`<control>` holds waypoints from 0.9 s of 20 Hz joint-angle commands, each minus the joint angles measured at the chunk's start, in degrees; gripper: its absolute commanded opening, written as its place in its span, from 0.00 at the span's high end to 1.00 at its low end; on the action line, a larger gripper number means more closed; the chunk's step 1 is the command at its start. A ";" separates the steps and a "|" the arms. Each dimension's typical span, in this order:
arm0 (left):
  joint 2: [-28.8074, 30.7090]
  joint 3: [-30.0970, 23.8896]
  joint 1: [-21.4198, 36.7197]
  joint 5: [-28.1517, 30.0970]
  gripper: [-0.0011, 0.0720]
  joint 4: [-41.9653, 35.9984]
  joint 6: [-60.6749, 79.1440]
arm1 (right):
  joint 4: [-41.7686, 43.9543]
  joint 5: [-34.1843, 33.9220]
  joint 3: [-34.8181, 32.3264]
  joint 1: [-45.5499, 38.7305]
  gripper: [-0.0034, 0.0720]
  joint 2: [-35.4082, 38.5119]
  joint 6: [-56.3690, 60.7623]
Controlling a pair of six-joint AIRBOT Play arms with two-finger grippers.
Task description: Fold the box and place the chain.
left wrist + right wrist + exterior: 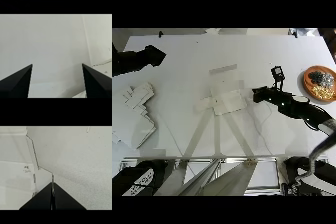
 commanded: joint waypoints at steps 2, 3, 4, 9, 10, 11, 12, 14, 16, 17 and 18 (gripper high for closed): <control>0.02 0.02 0.00 1.33 0.03 0.04 0.09 | 0.31 0.09 -0.04 -0.04 0.94 -0.04 -0.24; 0.02 0.02 0.00 1.22 0.03 0.04 0.09 | 0.31 0.09 -0.04 -0.04 0.94 -0.04 -0.26; 0.02 0.02 -0.02 1.20 0.03 0.02 0.09 | 0.31 0.07 -0.04 -0.04 0.94 -0.04 -0.24; 0.00 0.02 -0.02 1.99 0.03 -1.53 -1.68 | 0.31 0.07 -0.04 -0.04 0.94 -0.04 -0.24; -0.02 0.02 -0.02 1.81 0.03 -1.51 -2.23 | 0.31 0.07 -0.04 -0.04 0.94 -0.04 -0.26; -0.07 0.02 -0.02 1.81 0.03 -1.44 -2.16 | 0.31 0.09 -0.04 -0.04 0.94 -0.04 -0.24; -0.26 0.02 -0.02 1.51 0.03 -1.03 -2.14 | 0.31 0.07 -0.04 -0.04 0.94 -0.04 -0.24; -1.27 0.00 0.00 0.15 0.03 0.02 -2.10 | 0.31 0.07 -0.04 -0.04 0.94 -0.04 -0.24; -3.58 0.02 -0.17 -0.92 0.05 -1.05 0.68 | 0.31 0.09 -0.04 -0.04 0.94 -0.04 -0.24; -5.42 0.02 -0.42 -0.87 0.15 -3.50 3.69 | 0.31 0.07 -0.04 -0.04 0.94 -0.04 -0.26; -7.87 0.04 -0.94 -0.94 0.10 -8.79 9.94 | 0.31 0.09 -0.04 -0.04 0.94 -0.04 -0.24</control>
